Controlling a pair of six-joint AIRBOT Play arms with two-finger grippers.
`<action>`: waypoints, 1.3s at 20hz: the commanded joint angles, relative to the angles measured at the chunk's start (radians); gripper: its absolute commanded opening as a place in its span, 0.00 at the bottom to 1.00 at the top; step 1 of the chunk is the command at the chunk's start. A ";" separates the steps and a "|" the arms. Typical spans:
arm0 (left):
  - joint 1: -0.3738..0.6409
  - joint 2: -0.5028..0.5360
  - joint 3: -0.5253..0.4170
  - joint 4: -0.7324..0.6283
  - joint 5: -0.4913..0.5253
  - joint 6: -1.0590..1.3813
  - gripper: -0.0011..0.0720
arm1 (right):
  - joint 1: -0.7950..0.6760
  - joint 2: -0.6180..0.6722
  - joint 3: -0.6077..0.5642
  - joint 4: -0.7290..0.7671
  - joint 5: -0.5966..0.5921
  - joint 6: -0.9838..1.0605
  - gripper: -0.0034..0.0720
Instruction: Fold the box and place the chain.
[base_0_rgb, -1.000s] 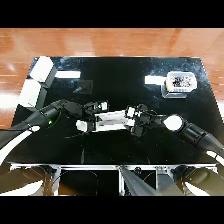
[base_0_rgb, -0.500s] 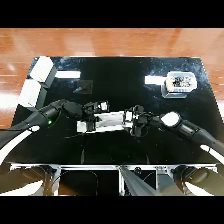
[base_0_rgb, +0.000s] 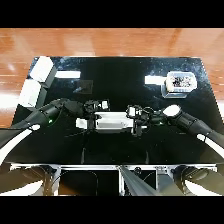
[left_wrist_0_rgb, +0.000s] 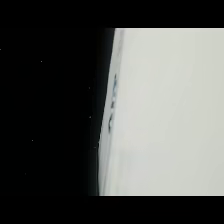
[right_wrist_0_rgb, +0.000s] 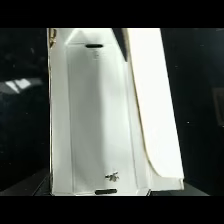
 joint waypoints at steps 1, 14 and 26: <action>-0.001 -0.021 0.005 -0.009 0.018 0.000 0.05 | 0.016 -0.012 0.003 -0.061 -0.023 0.110 1.00; 0.000 -0.040 0.008 -0.020 0.023 0.000 0.05 | 0.072 -0.060 0.003 -0.105 -0.116 0.189 1.00; 0.000 -0.040 0.008 -0.020 0.032 -0.001 0.05 | 0.055 -0.059 0.003 -0.103 -0.096 0.209 0.77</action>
